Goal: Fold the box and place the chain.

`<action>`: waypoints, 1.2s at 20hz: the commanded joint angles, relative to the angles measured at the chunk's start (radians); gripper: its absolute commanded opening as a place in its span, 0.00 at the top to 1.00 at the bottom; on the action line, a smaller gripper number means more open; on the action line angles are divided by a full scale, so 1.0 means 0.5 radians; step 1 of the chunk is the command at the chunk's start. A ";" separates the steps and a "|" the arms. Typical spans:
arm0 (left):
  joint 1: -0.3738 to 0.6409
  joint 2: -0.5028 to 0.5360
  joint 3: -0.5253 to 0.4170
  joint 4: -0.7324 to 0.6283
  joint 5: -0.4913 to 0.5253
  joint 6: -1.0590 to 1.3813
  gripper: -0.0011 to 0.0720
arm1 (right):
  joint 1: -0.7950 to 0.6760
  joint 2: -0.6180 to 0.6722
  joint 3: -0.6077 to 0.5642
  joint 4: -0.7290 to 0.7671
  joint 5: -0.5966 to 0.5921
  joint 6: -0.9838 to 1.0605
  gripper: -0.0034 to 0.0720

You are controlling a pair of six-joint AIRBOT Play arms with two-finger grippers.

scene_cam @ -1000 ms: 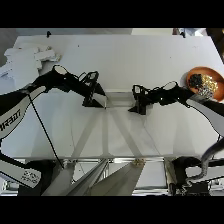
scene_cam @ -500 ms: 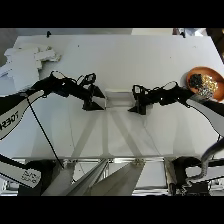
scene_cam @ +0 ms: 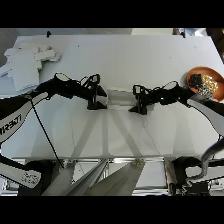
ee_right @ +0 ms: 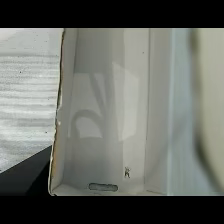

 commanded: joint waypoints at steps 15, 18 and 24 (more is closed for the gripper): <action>0.166 0.168 -0.036 0.229 0.008 -0.142 0.02 | 0.002 -0.002 0.002 0.002 -0.005 -0.004 0.42; 0.136 0.165 -0.091 0.101 0.047 -0.024 0.02 | 0.002 -0.002 0.002 0.002 -0.005 -0.004 0.42; 0.036 0.116 -0.113 0.066 0.065 0.023 0.02 | 0.002 -0.002 0.002 0.002 -0.005 -0.004 0.42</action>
